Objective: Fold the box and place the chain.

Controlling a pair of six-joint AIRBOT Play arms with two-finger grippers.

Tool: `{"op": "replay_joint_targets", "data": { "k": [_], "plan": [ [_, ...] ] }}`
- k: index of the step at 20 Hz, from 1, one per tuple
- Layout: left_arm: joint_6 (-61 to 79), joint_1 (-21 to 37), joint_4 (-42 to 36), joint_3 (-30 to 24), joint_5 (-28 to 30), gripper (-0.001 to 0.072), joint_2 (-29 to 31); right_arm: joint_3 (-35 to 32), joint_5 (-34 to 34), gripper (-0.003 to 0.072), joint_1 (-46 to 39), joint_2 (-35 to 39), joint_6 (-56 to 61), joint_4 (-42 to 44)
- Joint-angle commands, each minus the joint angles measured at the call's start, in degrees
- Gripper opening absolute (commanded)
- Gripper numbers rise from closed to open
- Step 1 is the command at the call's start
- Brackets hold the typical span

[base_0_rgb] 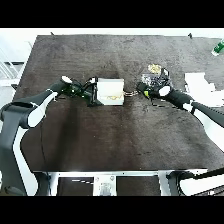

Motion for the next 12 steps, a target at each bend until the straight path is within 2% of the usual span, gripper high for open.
{"op": "replay_joint_targets", "data": {
  "k": [1, 2, 3, 5, 7, 12],
  "plan": [
    [0.00, 0.04, -0.02, -0.02, -0.02, 0.0531, 0.00, 2.47, -3.28, 0.0297, 1.86, -4.02, 0.33, 4.90],
    [0.00, 0.04, 0.00, -0.02, -0.02, 0.0531, 0.00, 3.39, -3.72, 0.0200, 2.43, -5.25, 0.28, 6.23],
    [0.00, 0.04, 0.00, -0.02, -0.04, 0.0531, 0.00, 3.56, -4.85, 0.0026, 2.89, -5.66, 0.37, 6.45],
    [0.00, 0.04, -0.02, -0.02, -0.04, 0.0531, 0.00, 3.23, -5.73, 0.0013, 3.32, -4.68, 0.42, 6.56],
    [0.00, 0.04, -0.02, -0.02, -0.07, 0.0531, 0.00, 1.27, -5.53, 0.0012, 4.15, -0.70, 0.11, 6.01],
    [0.00, 0.07, -0.02, -0.02, -0.24, 0.0531, 0.00, -3.63, -3.96, 0.0011, 10.21, 19.17, -5.79, 3.06]
  ]
}}
